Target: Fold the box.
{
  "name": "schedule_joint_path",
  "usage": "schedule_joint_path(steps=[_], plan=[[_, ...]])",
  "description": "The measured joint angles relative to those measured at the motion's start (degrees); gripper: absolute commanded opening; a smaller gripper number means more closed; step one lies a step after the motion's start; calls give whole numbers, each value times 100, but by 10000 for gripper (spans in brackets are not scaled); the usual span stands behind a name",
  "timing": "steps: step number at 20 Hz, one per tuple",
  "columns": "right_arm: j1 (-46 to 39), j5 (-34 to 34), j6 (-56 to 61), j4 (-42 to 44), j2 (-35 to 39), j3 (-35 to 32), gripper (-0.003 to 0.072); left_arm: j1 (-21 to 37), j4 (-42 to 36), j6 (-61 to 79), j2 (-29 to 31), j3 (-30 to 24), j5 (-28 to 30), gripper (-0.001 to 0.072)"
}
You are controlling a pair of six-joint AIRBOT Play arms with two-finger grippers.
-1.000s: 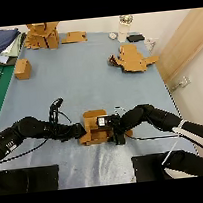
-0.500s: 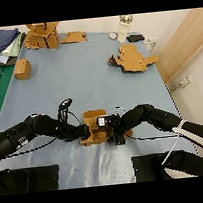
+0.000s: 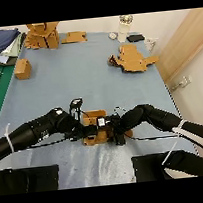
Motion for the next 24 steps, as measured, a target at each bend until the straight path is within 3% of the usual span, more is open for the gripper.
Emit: schedule_joint_path(steps=[6,12,14,15,23,24], plan=[[-4,-2,0,-2,0,0,488,-323,409,-723,-463,407,-323,528],[-4,0,2,-4,0,0,488,-710,1152,-1255,-1130,1178,-1220,512],[-4,0,2,-4,0,0,489,-780,1261,-1421,-1298,1338,-1340,89],[-11,-7,7,-13,0,-2,488,-800,1346,-1488,-1355,1384,-1493,43],[-11,-20,2,-22,0,-7,488,-855,1381,-1757,-1493,1526,-1556,16],[-11,-17,2,-20,2,-7,488,-859,1375,-1762,-1495,1530,-1556,184]])
